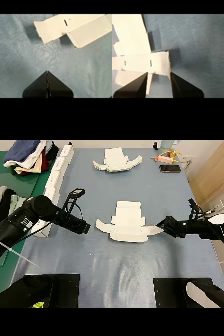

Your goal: Fold the box.

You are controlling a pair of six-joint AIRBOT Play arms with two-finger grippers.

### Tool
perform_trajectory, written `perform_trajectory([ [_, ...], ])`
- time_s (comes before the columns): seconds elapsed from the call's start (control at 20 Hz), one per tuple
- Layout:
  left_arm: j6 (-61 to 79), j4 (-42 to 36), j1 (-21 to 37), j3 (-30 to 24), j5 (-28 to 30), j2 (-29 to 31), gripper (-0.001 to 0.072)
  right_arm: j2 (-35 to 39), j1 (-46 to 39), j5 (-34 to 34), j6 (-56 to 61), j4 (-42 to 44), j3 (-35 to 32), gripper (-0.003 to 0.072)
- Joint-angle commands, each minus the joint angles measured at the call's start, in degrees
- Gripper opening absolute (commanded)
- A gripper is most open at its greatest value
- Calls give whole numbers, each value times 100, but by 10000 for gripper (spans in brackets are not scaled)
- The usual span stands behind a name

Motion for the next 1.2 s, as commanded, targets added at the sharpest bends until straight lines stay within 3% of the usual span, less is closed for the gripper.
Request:
perform_trajectory([
  [0.0,13,-4,11,-63,-17,70,15,-61,-15,76,365,-612,107,426],
  [0.3,15,-2,11,-63,-4,68,16,-1547,-157,1657,278,-874,1508,421],
  [0.5,15,-2,11,-63,-15,68,15,-2317,24,1980,-55,-697,1738,387],
  [0.55,15,-2,9,-63,-11,68,15,-2439,90,1978,-197,-549,1738,338],
  [0.65,15,-2,11,-63,-4,68,15,-2616,175,1910,-509,-48,1740,331],
  [0.8,-2,-57,9,-63,85,68,15,-2662,229,1609,-859,411,1740,238],
  [0.85,-7,-116,9,-63,87,68,15,-2662,232,1626,-946,461,1740,119],
  [0.95,-22,-153,13,-63,160,66,16,-2662,232,1803,-1143,505,1738,5],
  [1.15,-195,-221,535,-61,168,66,18,-2243,597,1880,-1674,662,1311,4],
])
